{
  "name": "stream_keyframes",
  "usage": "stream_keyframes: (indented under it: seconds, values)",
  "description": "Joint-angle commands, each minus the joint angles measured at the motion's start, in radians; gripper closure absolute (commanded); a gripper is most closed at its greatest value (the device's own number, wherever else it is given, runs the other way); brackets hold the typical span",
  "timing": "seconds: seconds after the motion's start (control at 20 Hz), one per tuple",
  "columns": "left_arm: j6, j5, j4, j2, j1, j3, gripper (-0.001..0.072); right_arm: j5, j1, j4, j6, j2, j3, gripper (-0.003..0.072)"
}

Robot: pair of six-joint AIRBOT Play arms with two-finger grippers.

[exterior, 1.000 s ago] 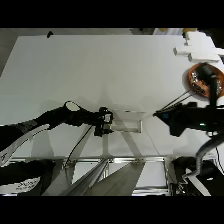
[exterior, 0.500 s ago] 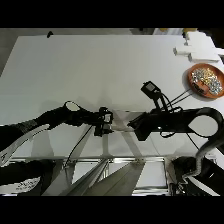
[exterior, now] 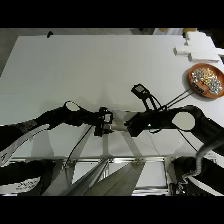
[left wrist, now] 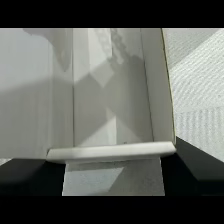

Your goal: Fold the box and place the chain.

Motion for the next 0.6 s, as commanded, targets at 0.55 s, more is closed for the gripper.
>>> stream_keyframes:
  seconds: [0.55]
  values:
    - [0.0, 0.0, 0.0, 0.0, 0.001, 0.0, 0.0575, 0.243, -0.113, -0.313, 0.098, 0.147, 0.124, 0.0674]
